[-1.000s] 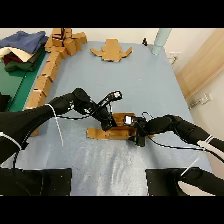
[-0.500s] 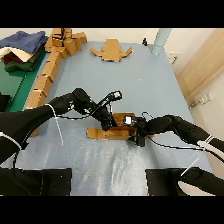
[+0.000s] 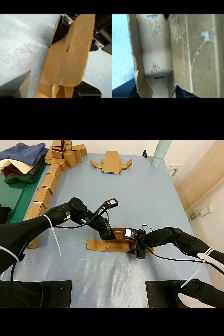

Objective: Fold the box.

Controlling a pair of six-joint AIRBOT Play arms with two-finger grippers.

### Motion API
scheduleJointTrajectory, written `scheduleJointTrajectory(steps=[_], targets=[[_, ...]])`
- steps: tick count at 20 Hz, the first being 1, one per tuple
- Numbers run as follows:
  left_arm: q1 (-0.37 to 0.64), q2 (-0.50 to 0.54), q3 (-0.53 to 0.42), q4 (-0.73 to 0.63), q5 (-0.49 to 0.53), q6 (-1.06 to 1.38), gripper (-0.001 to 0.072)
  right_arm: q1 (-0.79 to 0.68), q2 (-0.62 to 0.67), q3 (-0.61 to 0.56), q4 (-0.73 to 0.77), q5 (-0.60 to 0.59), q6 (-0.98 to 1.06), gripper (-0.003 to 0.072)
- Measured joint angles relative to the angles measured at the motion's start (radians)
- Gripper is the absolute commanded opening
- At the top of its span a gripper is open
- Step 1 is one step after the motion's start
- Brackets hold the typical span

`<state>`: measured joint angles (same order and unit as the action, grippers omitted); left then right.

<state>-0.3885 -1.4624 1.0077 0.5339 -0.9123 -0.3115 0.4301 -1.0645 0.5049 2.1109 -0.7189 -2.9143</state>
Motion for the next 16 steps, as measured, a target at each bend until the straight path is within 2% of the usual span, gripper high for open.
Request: scheduleJointTrajectory(steps=[6, 7, 8, 9, 13, 15, 16], targets=[[0.055, 0.056, 0.0, 0.093, -0.025, -0.1, 0.0601, 0.0, 0.0, 0.0, 0.002, 0.002, 0.0, 0.0545], [0.063, 0.061, 0.0, 0.106, -0.029, -0.114, 0.0602, 0.0, 0.0, 0.0, 0.002, 0.003, 0.0, 0.0639], [0.067, 0.064, 0.0, 0.115, -0.029, -0.127, 0.0601, 0.0, 0.0, 0.0, 0.002, 0.005, 0.0, 0.0701], [0.069, 0.066, 0.0, 0.122, -0.033, -0.135, 0.0601, 0.0, 0.0, 0.0, 0.002, 0.005, 0.0, 0.0667], [0.075, 0.07, 0.0, 0.14, -0.031, -0.153, 0.0601, 0.0, 0.0, 0.0, 0.002, 0.004, 0.0, 0.0656], [0.077, 0.072, 0.0, 0.142, -0.033, -0.157, 0.0601, 0.0, 0.0, 0.0, 0.002, 0.004, 0.0, 0.0537], [0.077, 0.072, 0.0, 0.144, -0.032, -0.157, 0.0601, 0.0, 0.0, 0.0, 0.002, 0.004, 0.0, 0.053]])
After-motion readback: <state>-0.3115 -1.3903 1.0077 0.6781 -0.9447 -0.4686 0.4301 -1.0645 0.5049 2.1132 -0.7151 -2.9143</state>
